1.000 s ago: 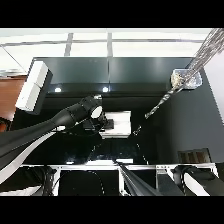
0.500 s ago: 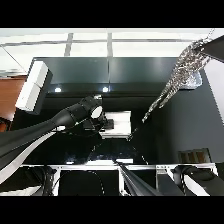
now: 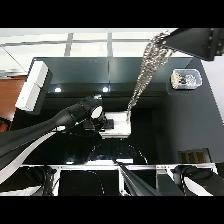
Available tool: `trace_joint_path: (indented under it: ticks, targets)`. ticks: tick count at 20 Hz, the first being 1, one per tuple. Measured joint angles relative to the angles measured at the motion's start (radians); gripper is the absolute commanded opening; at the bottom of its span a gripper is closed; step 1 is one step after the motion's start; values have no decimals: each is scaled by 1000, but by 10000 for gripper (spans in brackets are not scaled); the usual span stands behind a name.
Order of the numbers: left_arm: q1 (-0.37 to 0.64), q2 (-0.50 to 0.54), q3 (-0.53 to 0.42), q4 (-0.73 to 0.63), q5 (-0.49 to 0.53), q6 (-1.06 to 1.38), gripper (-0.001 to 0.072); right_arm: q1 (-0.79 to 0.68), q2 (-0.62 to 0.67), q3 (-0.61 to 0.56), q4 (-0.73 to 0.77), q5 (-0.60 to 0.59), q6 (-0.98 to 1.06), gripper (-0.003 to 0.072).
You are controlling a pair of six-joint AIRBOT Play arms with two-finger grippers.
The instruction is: Fold the box and place the chain.
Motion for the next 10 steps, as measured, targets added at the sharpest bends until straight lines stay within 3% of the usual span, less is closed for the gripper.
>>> trace_joint_path:
  ticks: [6, 10]
  targets:
    - [0, 0, 0, 0, 0, 0, 26, 38, -24, -41, -3, 51, -8, 18]
    - [0, 0, 0, 0, 0, 0, 27, 111, -27, -217, -37, 74, -25, 18]
